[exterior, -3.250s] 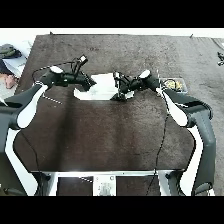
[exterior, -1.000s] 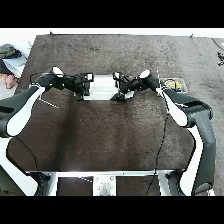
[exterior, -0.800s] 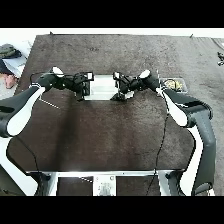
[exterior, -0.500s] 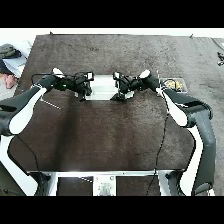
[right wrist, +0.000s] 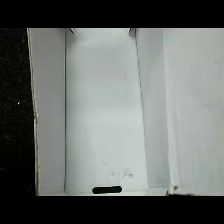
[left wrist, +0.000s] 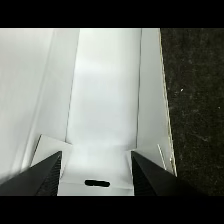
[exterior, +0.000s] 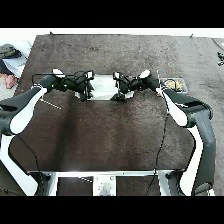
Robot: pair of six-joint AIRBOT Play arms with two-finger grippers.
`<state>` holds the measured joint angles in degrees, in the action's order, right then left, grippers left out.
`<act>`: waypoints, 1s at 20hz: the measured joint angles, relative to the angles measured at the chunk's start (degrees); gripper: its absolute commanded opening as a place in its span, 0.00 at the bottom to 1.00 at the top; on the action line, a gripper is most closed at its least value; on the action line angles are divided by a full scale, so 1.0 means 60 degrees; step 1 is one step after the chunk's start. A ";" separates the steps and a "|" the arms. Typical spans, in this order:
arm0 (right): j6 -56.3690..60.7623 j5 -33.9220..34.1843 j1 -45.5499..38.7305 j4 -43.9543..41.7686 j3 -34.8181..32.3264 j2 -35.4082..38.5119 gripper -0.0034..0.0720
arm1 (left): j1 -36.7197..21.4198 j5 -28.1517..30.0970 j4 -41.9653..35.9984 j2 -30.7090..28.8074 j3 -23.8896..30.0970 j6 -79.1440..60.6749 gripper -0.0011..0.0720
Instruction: Fold the box and place the chain.
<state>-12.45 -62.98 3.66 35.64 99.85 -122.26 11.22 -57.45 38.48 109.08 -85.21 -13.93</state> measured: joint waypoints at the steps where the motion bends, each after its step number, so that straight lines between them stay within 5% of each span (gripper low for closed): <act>1: 0.0000 0.0000 0.0000 -0.0004 0.0000 0.0000 0.27 | 0.0000 -0.0004 -0.0015 0.0000 0.0000 -0.0004 0.71; 2: 0.0000 0.0000 0.0000 -0.0004 0.0000 0.0000 0.27 | 0.0000 -0.0007 -0.0025 0.0000 0.0000 -0.0004 0.72; 3: 0.0000 0.0000 -0.0004 -0.0004 0.0000 0.0000 0.27 | 0.0000 -0.0011 -0.0029 0.0000 0.0000 -0.0004 0.91; 4: -0.0004 0.0000 0.0000 0.0000 0.0000 0.0000 0.27 | 0.0000 -0.0018 -0.0044 0.0000 0.0000 -0.0015 0.95; 8: 0.0000 0.0000 0.0000 0.0000 0.0000 0.0000 0.27 | 0.0000 -0.0026 -0.0055 0.0000 0.0000 -0.0018 0.94; 9: 0.0000 0.0000 0.0000 0.0000 0.0000 0.0000 0.27 | 0.0000 -0.0026 -0.0055 0.0000 -0.0004 -0.0018 0.86; 11: 0.0004 0.0000 0.0000 0.0000 0.0000 0.0000 0.27 | 0.0000 -0.0022 -0.0058 0.0000 -0.0004 0.0004 0.35; 12: 0.0004 0.0000 0.0000 0.0000 0.0000 0.0000 0.27 | 0.0004 -0.0029 -0.0022 0.0000 -0.0004 0.0007 0.20; 15: 0.0007 0.0000 0.0000 0.0000 0.0000 -0.0004 0.27 | -0.0036 -0.0109 0.0430 0.0000 -0.0004 0.0171 0.15; 16: 0.0007 0.0000 0.0000 0.0000 0.0000 -0.0004 0.27 | -0.0087 -0.0204 0.0583 0.0000 -0.0004 0.0240 0.03; 20: 0.0007 0.0000 0.0000 -0.0004 0.0000 -0.0004 0.27 | -0.0324 -0.0627 0.0918 -0.0018 0.0000 0.0426 0.03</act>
<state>-12.40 -62.98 3.66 35.62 99.85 -122.28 9.28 -61.21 43.99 108.97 -85.21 -11.38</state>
